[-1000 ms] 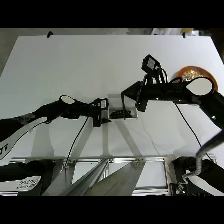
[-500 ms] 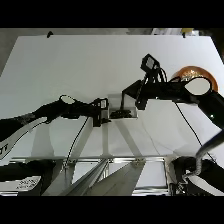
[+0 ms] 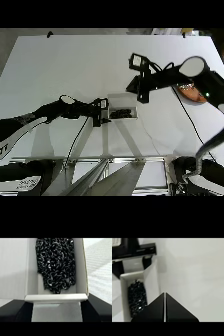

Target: Fold the box and place the chain.

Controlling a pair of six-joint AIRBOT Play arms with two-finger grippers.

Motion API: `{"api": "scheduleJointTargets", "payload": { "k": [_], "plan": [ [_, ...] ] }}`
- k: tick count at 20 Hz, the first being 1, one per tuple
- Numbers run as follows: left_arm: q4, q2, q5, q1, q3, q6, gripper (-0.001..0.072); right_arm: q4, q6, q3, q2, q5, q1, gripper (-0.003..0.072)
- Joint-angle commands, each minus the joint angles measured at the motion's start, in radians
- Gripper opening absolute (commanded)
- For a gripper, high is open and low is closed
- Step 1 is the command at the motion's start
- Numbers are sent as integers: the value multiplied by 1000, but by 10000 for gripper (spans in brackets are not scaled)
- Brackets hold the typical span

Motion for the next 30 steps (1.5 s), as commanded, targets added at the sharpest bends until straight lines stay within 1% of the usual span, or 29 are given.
{"api": "scheduleJointTargets", "payload": {
  "k": [1, 3, 6, 13, 14, 16, 19, 20, 21, 22, 23, 26, 29, 30],
  "plan": [
    [0, 1, 0, 0, 0, 0, 11, -29, 99, 171, -140, 24, 5, 19],
    [0, 1, 0, 0, 0, 0, 11, -53, 122, 171, -206, 28, 23, 19],
    [0, 1, 0, 0, 0, 0, 11, -89, 130, 171, -269, 109, 58, 19],
    [0, 1, 0, 0, 0, 0, 11, -85, 126, 139, -273, 259, 98, 25],
    [0, 1, 0, 0, 0, 0, 11, -85, 126, 129, -270, 275, 106, 64],
    [0, 1, 0, 0, 0, 0, 11, -85, 117, 103, -256, 280, 128, 66],
    [0, 1, 0, 0, 0, 0, 11, -85, 63, 35, -214, 262, 152, 66],
    [0, 1, 0, 0, 0, 0, 11, -86, 61, -2, -188, 228, 156, 95],
    [0, 1, 0, 0, 0, 0, 11, -86, 61, -40, -158, 183, 159, 206],
    [0, 1, 0, 0, 0, 0, 11, -85, 61, -74, -129, 142, 159, 230],
    [0, 1, 0, 0, 0, 0, 11, -87, 53, -104, -98, 102, 159, 230],
    [0, 1, 0, 0, 0, 0, 11, -102, -5, -153, -45, 37, 159, 230],
    [0, 1, 0, 0, 0, 0, 11, -143, -6, -165, -45, 11, 159, 236],
    [0, 1, 0, 0, 0, 0, 11, -145, -6, -168, -45, 14, 159, 254]
  ]
}}
